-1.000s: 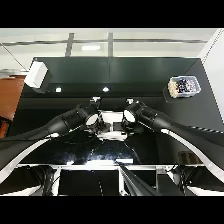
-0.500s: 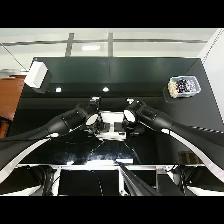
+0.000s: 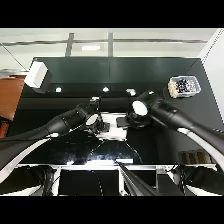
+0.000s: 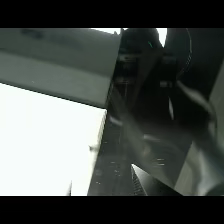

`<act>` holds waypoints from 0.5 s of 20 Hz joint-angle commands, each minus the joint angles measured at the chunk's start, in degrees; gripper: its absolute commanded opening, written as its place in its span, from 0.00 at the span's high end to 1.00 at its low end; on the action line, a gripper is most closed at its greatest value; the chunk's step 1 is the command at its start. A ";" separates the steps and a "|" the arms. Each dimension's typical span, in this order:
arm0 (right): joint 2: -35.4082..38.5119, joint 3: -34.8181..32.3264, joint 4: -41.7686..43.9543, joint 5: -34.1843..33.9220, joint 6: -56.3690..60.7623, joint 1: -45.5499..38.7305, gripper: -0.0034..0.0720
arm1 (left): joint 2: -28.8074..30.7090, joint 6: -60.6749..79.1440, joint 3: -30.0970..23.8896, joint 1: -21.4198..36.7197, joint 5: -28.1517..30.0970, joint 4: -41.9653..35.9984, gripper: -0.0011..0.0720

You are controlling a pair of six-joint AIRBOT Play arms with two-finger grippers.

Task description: Fold the box and place the chain.

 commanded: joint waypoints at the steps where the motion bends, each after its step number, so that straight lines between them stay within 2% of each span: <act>1: 9.25 0.20 -0.13 2.80 -8.61 -5.66 0.38 | -0.04 0.02 -0.02 0.04 -0.02 0.04 0.95; 4: 18.08 0.17 -6.67 3.23 -13.64 -13.99 0.38 | -0.04 0.00 -0.02 0.04 0.02 0.04 0.95; 6: 20.52 0.15 -19.34 1.95 -14.32 -20.35 0.38 | -0.04 0.00 -0.02 0.04 0.07 0.07 0.95; 7: 20.50 -0.02 -24.61 0.33 -14.32 -23.91 0.38 | -0.04 0.00 -0.02 0.04 0.26 0.04 0.95; 9: 20.15 -2.21 -26.60 -7.74 -14.10 -32.24 0.38 | -0.04 0.00 -0.02 0.04 0.28 0.04 0.95; 10: 19.67 -3.85 -25.62 -11.93 -13.16 -36.15 0.18 | -0.04 0.02 -0.02 0.04 0.26 0.07 0.95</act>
